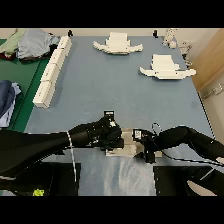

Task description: Fold the box.

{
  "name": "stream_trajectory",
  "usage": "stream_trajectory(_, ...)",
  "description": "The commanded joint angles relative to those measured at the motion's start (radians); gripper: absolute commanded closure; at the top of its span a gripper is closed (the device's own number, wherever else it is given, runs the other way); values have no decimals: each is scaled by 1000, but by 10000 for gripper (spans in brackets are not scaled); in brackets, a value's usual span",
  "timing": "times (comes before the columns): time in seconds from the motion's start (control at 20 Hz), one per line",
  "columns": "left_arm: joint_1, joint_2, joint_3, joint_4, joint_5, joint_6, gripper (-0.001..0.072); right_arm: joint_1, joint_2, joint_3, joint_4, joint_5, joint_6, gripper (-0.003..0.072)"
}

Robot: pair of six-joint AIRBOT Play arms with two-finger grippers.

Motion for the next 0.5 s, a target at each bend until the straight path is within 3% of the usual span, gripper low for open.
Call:
stream_trajectory(0.0, -6, -3, 2, 16, 7, -9, 696, 0, 1, 1, 1, 0, 0, 168)
stream_trajectory(0.05, -6, -3, 2, 8, 6, -6, 694, 0, 1, 1, 1, 0, 0, 168)
stream_trajectory(0.1, -6, -1, 3, -3, 6, 12, 629, 0, 1, 1, 1, 0, 0, 168)
stream_trajectory(0.15, -5, -1, 8, -10, 3, 16, 327, 0, 1, 1, 1, 0, 0, 168)
stream_trajectory(0.2, -5, -1, 18, -9, -10, 12, 194, 0, 1, 1, 1, 0, 0, 168)
stream_trajectory(0.45, -3, 39, 81, 45, -78, 18, 194, 0, 1, 1, 1, 0, 0, 169)
